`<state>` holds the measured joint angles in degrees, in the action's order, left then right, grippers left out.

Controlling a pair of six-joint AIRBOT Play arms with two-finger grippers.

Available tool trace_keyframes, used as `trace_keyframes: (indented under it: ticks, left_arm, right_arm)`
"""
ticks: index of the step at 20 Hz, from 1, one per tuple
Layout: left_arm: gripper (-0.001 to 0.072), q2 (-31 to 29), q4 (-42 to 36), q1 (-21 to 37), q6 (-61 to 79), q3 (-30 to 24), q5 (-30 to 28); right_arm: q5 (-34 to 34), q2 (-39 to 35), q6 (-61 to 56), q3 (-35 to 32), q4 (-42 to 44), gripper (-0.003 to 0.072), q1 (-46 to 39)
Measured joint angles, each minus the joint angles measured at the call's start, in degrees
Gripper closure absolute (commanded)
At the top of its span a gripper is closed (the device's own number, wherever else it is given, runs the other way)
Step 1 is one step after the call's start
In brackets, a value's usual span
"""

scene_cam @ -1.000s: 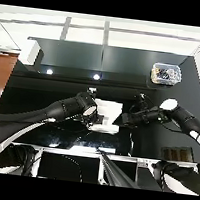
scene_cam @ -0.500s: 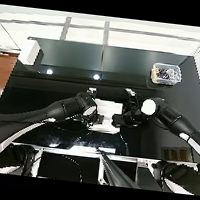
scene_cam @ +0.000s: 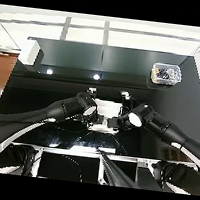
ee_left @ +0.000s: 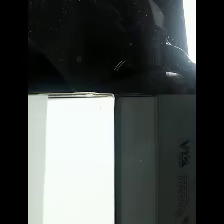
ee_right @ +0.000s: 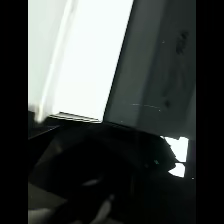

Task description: Fold the box and place the chain.

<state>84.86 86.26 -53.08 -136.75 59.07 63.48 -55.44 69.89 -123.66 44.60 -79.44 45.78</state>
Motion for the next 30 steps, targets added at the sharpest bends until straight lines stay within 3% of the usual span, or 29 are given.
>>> trace_keyframes:
  ticks: [5,13,14,15,16,22,23,28,30]
  left_arm:
    - [0.0683,0.0,0.0,0.0,0.0,0.0,0.02]
    - [0.0683,0.0,-0.02,-0.02,0.02,0.0,0.02]
    - [0.0683,0.0,0.0,-0.02,0.0,0.0,0.04]
    - [0.0683,0.0,-0.04,-0.02,0.02,0.0,-0.04]
    - [0.0683,0.0,-0.11,-0.02,0.02,0.0,-0.04]
    - [0.0683,0.0,-0.13,-0.02,-0.15,0.02,0.13]
    - [0.0683,0.0,0.04,-0.02,-0.09,0.02,0.07]
    - [0.0683,0.0,0.28,-0.02,0.13,0.02,0.42]
    - [0.0683,0.0,0.11,-0.02,0.09,0.02,0.26]
  right_arm:
    - [-2.1,0.83,-5.7,1.38,-4.66,0.0367,1.68]
    - [-3.39,3.32,-9.49,2.19,-5.4,0.0377,2.1]
    - [-3.43,3.52,-9.6,2.27,-5.33,0.0473,2.1]
    - [-3.39,3.65,-9.73,2.38,-5.09,0.051,2.1]
    - [-3.37,3.76,-9.86,2.4,-5.01,0.0669,2.1]
    - [-2.95,3.98,-9.88,2.51,-4.61,0.0645,2.1]
    - [-2.89,3.98,-9.57,2.51,-4.59,0.0478,2.1]
    - [-2.75,4.02,-9.44,2.49,-4.07,0.0497,2.1]
    - [-2.47,4.02,-9.51,2.49,-3.5,0.0665,2.1]
